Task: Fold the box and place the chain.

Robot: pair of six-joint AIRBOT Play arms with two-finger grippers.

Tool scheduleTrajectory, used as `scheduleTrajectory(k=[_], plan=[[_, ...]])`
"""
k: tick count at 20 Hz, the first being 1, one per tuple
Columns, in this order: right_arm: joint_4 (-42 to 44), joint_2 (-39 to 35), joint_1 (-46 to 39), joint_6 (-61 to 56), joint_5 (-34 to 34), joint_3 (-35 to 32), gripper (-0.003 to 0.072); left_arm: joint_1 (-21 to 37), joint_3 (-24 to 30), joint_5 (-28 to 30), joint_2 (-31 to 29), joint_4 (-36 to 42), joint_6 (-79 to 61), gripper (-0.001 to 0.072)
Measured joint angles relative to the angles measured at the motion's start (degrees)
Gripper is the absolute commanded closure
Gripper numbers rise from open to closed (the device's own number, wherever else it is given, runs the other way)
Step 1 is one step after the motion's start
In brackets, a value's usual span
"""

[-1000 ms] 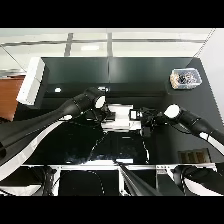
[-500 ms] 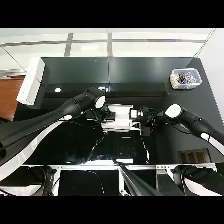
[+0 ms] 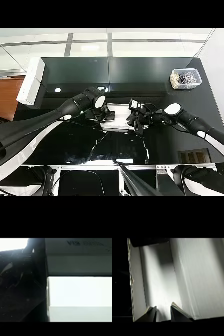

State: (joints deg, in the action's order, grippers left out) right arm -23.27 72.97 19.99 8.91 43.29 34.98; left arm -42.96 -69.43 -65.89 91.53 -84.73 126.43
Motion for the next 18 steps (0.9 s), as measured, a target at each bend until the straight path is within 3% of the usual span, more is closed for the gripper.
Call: scheduleTrajectory(k=[3, 4, 5, 6, 7, 8, 9, 11, 14, 18], plan=[[1.6, 0.5, 0.0, -0.1, 0.2, 0.0, 0.0475, 0.0, 0.0, 0.2, 0.0, 0.1, 0.0, 0.0683], [1.9, 0.7, 0.0, -0.2, 0.2, 0.0, 0.0208, 0.0, 0.0, 0.2, 0.0, 0.2, 0.0, 0.0682], [2.1, 0.7, 0.0, -0.2, 0.2, 0.0, 0.021, 0.0, 0.0, 0.2, 0.0, 0.2, 0.0, 0.0682], [2.1, 0.7, 0.0, 0.0, 0.0, -0.1, 0.0348, 0.0, 0.0, 0.2, 0.0, 0.3, 0.0, 0.0683], [2.2, 0.8, 0.0, -0.2, -0.3, -0.1, 0.0329, 0.0, 0.0, 0.1, 0.0, 0.2, 0.1, 0.0683], [2.1, 0.8, 0.0, -0.2, -0.4, -0.1, 0.0252, 0.0, 0.0, 0.2, 0.0, 0.2, 0.1, 0.0683], [2.1, 0.8, 0.0, -0.2, -0.4, -0.1, 0.0364, 0.0, 0.0, 0.2, 0.0, 0.2, 0.1, 0.0683], [1.9, 0.8, 0.0, -0.3, -0.9, -0.1, 0.0686, 0.0, 0.0, 0.2, 0.0, 0.2, 0.2, 0.0683], [1.4, 0.2, -0.5, -5.2, -0.4, -0.1, 0.0677, 0.0, 0.0, 0.3, 0.0, 0.4, 0.1, 0.0682], [-6.3, -5.5, -6.8, -29.4, 6.9, 2.0, 0.0677, 0.0, 0.0, -0.2, 0.0, 0.3, 0.0, 0.0683]])
